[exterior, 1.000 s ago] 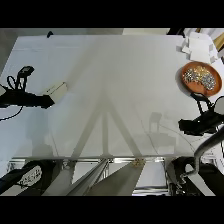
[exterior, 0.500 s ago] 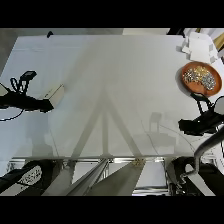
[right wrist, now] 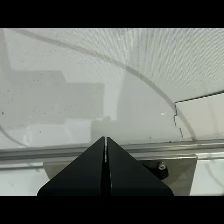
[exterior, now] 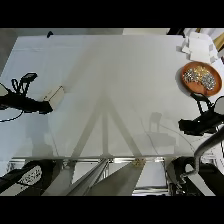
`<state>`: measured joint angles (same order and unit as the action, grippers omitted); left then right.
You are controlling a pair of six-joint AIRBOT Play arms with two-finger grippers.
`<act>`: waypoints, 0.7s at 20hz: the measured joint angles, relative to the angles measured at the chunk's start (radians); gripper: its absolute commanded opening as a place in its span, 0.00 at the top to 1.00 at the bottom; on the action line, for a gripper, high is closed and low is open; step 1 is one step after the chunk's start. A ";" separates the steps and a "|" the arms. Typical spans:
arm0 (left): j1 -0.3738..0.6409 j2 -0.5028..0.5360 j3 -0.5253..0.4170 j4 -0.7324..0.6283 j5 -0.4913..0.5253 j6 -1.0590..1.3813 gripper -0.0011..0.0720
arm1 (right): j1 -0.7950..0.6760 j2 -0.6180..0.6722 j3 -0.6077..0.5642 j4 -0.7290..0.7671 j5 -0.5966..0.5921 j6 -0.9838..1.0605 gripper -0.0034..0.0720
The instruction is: Fold the box and place the chain.
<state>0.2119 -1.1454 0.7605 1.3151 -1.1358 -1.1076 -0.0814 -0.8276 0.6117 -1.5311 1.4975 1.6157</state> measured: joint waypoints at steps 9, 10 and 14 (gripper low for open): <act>0.000 -0.001 -0.044 0.002 -0.010 -0.001 0.28 | 0.000 0.000 0.000 0.000 0.000 0.000 0.94; 0.000 -0.001 -0.053 0.002 -0.004 -0.001 0.25 | 0.000 0.000 0.000 0.000 0.000 0.000 0.94; 0.000 -0.002 -0.073 0.003 0.006 -0.001 0.16 | 0.000 0.000 0.000 0.000 0.000 0.000 0.94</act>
